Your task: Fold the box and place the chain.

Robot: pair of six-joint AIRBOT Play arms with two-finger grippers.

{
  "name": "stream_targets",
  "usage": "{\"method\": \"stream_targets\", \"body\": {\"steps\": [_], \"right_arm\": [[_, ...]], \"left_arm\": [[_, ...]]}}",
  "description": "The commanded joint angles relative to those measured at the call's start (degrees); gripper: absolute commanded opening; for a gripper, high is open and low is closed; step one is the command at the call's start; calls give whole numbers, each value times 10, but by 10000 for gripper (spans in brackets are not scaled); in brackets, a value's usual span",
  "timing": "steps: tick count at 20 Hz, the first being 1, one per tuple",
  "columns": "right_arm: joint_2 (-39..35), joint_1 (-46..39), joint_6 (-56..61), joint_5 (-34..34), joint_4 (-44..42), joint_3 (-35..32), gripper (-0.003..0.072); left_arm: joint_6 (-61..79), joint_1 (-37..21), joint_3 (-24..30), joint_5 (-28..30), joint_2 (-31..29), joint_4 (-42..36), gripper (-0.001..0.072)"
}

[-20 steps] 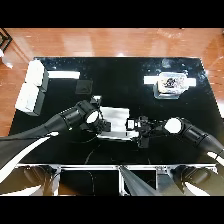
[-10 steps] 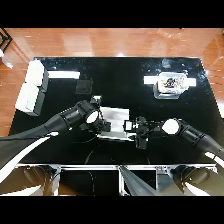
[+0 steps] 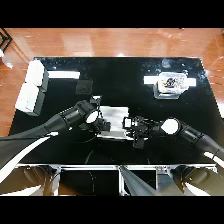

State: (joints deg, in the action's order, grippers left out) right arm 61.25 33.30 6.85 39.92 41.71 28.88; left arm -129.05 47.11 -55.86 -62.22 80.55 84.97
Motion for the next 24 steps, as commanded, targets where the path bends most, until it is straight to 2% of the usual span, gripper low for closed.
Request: {"method": "stream_targets", "body": {"steps": [1, 8, 14, 16, 20, 21, 22, 23, 24], "right_arm": [[9, 0, 0, -16, -28, 0, 127], [13, 10, 0, -19, -27, 0, 127], [14, 34, 1, -72, -27, 0, 130], [14, 34, 2, -71, -27, 0, 324], [14, 34, 2, -67, -27, 0, 316], [14, 34, 2, -66, -27, 0, 179], [14, 34, 2, -66, -27, 0, 125], [14, 34, 2, -66, -27, 0, 130], [14, 33, 2, -66, -27, 0, 220]], "left_arm": [[1, 0, 0, 1, 0, -1, 22], [0, 0, 0, 2, 0, -1, 22], [0, 0, 0, 2, 0, -1, 22], [0, 0, 0, 2, 0, -1, 22], [0, 0, 0, 2, 0, -1, 22], [0, 0, 0, 2, 0, -1, 22], [0, 0, 0, 2, 0, -1, 22], [0, 0, 0, 2, 0, -1, 22], [0, 0, 0, 2, 0, -1, 22]]}}
